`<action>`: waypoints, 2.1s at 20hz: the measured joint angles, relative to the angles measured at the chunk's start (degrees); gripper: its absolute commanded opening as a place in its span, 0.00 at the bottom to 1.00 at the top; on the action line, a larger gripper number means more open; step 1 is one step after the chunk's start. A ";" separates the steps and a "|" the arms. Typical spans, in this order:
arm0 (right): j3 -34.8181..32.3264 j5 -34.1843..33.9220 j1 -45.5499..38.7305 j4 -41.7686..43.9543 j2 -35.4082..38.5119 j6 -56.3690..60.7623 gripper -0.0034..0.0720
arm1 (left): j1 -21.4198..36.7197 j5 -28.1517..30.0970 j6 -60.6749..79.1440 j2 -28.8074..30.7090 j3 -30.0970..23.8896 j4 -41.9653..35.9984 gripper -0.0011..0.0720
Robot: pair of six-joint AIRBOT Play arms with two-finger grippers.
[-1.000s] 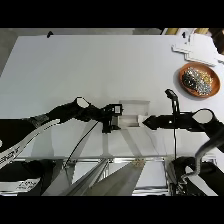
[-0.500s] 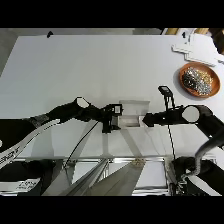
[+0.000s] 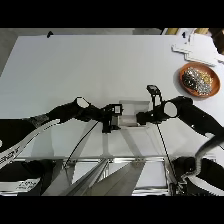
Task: Fold the box and place the chain.
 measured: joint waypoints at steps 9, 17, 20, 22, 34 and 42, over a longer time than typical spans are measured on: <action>2.49 3.10 1.88 -5.18 -4.04 6.80 0.54 | 0.00 0.00 0.02 0.00 0.00 0.00 0.44; 4.85 3.80 3.76 -5.88 -7.87 9.60 0.40 | 0.00 0.00 0.09 0.00 0.00 0.02 0.44; 4.98 4.46 3.96 -6.12 -8.28 9.97 0.26 | 0.00 -0.02 0.09 0.00 0.00 0.02 0.44; 5.01 4.70 3.98 -6.21 -8.44 10.03 0.11 | 0.00 -0.04 0.09 0.00 0.00 0.04 0.44; 5.01 4.57 4.07 -6.82 -8.46 11.13 0.33 | 0.00 0.00 0.09 0.00 0.00 0.02 0.44; 5.03 5.75 3.93 -9.68 -8.46 13.03 0.38 | 0.00 0.04 0.02 0.00 0.00 -0.02 0.44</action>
